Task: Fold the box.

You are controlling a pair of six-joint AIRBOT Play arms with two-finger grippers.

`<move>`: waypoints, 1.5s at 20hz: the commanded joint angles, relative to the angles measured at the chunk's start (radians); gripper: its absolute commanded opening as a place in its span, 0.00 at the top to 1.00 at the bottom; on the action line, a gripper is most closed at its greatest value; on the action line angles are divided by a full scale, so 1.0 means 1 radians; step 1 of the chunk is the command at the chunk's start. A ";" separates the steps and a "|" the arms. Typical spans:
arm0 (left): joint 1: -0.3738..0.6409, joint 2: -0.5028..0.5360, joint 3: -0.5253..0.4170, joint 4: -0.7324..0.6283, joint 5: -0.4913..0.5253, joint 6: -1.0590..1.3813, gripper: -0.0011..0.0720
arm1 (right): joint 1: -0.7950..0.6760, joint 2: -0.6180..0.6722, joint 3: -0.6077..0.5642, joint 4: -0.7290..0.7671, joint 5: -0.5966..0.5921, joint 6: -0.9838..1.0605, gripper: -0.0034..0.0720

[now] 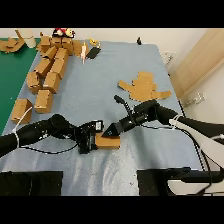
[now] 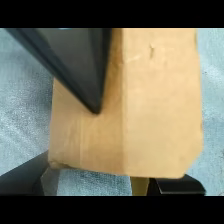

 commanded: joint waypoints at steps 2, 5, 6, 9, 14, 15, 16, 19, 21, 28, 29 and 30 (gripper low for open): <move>0.000 0.000 0.000 0.000 0.000 0.000 0.30 | 0.075 0.208 -0.111 -0.089 0.217 -0.087 0.95; 0.000 0.000 0.000 0.000 0.000 0.000 0.30 | 0.169 0.350 -0.153 -0.222 0.381 -0.086 0.95; 0.000 0.000 0.000 0.000 0.000 0.000 0.30 | 0.211 0.394 -0.162 -0.279 0.441 -0.086 0.95; 0.000 0.000 0.000 0.000 0.000 0.000 0.29 | 0.335 0.488 -0.169 -0.465 0.597 -0.082 0.95; 0.000 0.000 0.000 0.000 0.000 0.000 0.30 | 0.456 0.511 -0.180 -0.652 0.708 -0.076 0.94; 0.000 0.000 0.000 0.000 0.000 0.000 0.30 | 0.477 0.512 -0.183 -0.681 0.723 -0.076 0.92; 0.000 0.000 0.000 0.000 0.000 0.000 0.29 | 0.496 0.512 -0.183 -0.713 0.732 -0.076 0.84; 0.000 0.000 0.000 0.000 0.000 0.000 0.30 | 0.538 0.512 -0.183 -0.754 0.747 -0.077 0.53; 0.000 0.000 0.000 0.000 0.000 0.000 0.30 | 0.546 0.512 -0.183 -0.753 0.743 -0.077 0.35; 0.000 0.000 0.000 0.000 0.000 0.000 0.30 | 0.546 0.511 -0.183 -0.866 0.739 -0.077 0.34; 0.000 0.000 0.000 0.000 0.000 0.000 0.30 | 0.546 0.511 -0.183 -0.866 0.738 -0.077 0.34; 0.000 0.000 0.000 0.000 0.000 0.000 0.30 | 0.547 0.511 -0.183 -0.866 0.737 -0.077 0.34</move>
